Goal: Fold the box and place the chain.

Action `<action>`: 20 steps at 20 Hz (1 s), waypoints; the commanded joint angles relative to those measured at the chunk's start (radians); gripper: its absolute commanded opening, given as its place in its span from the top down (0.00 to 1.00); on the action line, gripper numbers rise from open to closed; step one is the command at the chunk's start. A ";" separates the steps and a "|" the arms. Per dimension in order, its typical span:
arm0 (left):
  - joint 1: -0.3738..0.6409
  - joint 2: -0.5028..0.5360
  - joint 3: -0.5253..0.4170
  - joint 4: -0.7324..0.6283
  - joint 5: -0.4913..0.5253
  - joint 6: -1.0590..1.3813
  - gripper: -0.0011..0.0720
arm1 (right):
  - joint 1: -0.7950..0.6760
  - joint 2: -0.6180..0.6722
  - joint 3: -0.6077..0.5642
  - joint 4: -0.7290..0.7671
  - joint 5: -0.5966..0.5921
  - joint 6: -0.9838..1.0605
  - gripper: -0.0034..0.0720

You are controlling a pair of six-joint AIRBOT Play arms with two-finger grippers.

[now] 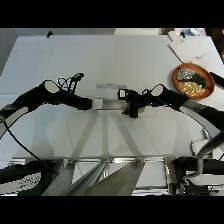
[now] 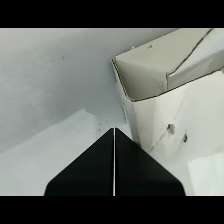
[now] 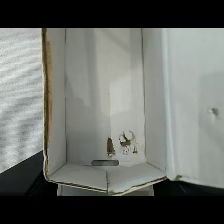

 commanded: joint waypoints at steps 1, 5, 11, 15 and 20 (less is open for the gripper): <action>0.010 0.015 0.000 0.000 0.001 0.003 0.97 | 0.000 0.000 0.000 0.000 -0.001 0.000 0.56; 0.050 0.055 0.000 0.002 -0.024 0.003 0.96 | 0.000 0.000 0.000 0.001 -0.002 0.000 0.56; 0.052 0.063 0.000 -0.073 -0.045 0.138 0.75 | 0.000 0.000 0.000 0.001 -0.001 0.001 0.56; 0.051 0.063 0.000 -0.152 -0.047 0.235 0.60 | 0.000 0.000 0.000 0.001 -0.001 0.001 0.56; 0.042 0.045 0.000 -0.161 -0.050 0.309 0.34 | 0.000 0.000 0.000 0.001 -0.001 0.000 0.56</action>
